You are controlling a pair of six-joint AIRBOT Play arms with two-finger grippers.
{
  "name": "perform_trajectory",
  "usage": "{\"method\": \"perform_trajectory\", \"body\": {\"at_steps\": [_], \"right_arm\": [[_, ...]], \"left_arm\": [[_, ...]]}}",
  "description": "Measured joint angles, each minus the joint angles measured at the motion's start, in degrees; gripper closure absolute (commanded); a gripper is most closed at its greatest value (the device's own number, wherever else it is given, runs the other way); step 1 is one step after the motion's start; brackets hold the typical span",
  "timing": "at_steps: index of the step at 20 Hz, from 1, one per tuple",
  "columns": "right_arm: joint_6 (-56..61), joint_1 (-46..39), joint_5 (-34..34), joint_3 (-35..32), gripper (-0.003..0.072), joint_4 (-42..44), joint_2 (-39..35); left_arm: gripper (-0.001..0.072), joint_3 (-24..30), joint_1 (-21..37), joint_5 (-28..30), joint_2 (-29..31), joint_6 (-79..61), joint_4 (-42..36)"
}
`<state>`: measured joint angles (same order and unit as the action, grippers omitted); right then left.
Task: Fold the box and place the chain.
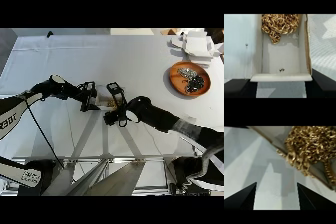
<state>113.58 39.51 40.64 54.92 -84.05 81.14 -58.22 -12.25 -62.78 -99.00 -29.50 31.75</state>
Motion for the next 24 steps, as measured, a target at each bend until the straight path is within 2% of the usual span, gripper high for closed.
{"method": "perform_trajectory", "body": {"at_steps": [8,9,10,11,14,19,24], "right_arm": [[15.5,0.0,-3.5,-0.3,0.0141,-11.0,2.5],[16.0,0.0,-3.7,-0.3,0.0179,-11.5,3.0],[16.7,0.0,-3.8,-0.3,0.0270,-11.9,3.4],[17.2,0.0,-3.7,-0.3,0.0402,-12.4,3.7],[17.6,0.0,-3.9,-0.3,0.0661,-13.1,4.2],[17.8,0.0,-3.1,-0.3,0.0678,-13.4,3.9],[16.0,0.1,0.2,-0.3,0.0678,-13.6,0.1]], "left_arm": [[0.0385,0.0,0.0,0.3,0.0,0.2,-0.2],[0.0385,0.0,0.0,0.3,0.0,0.2,-0.2],[0.0385,0.0,0.0,0.3,0.0,0.1,-0.2],[0.0385,0.0,0.0,0.2,0.0,0.1,-0.1],[0.0385,0.0,0.0,0.1,0.0,-0.1,0.0],[0.0385,0.0,0.0,0.0,0.0,-0.1,0.1],[0.0385,0.0,0.0,-0.2,0.0,-0.1,0.1]]}}
